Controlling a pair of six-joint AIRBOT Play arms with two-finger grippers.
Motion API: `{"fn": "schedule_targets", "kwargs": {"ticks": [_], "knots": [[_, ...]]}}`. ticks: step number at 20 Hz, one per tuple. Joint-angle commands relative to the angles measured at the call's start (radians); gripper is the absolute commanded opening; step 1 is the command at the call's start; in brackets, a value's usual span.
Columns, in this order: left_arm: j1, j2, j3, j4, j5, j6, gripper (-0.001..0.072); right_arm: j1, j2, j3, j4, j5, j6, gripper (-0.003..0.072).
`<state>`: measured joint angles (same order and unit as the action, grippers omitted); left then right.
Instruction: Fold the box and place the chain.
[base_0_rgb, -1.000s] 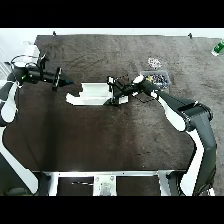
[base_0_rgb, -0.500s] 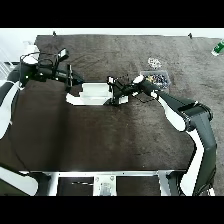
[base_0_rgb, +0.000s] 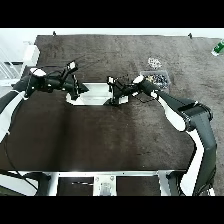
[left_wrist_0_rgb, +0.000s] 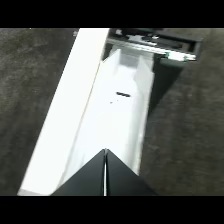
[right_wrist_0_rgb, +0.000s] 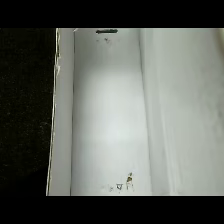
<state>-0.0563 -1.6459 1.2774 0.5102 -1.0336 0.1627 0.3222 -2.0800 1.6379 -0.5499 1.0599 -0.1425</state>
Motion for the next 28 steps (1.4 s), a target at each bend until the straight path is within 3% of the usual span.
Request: {"fn": "schedule_targets", "kwargs": {"ticks": [1, 8, 14, 20, 22, 25, 28], "knots": [[-0.002, -0.016, -0.006, -0.048, 0.108, 0.068, 0.0016, 0.001, 0.000, 0.000, 0.000, 0.000, 0.000, 0.0544], [0.000, -0.145, 0.123, -0.043, 0.108, 0.062, 0.0015, 0.001, 0.000, 0.000, 0.000, 0.000, 0.000, 0.0545], [0.000, -0.214, 0.130, -0.045, 0.114, 0.047, 0.0016, 0.001, 0.000, 0.000, 0.000, 0.000, 0.000, 0.0545], [0.000, -0.213, 0.134, -0.046, 0.114, 0.049, 0.0019, 0.001, 0.000, 0.000, 0.000, 0.000, 0.000, 0.0545], [0.002, -0.212, 0.163, -0.029, 0.067, 0.047, 0.0019, 0.001, 0.000, 0.000, 0.000, 0.000, 0.000, 0.0545], [0.037, -0.198, 0.252, -0.002, -0.109, -0.031, 0.0019, 0.001, 0.000, 0.000, 0.000, 0.000, 0.000, 0.0545], [0.082, -0.134, 0.281, 0.108, -0.217, -0.061, 0.0021, 0.001, 0.000, 0.000, -0.001, 0.000, 0.000, 0.0545]]}}
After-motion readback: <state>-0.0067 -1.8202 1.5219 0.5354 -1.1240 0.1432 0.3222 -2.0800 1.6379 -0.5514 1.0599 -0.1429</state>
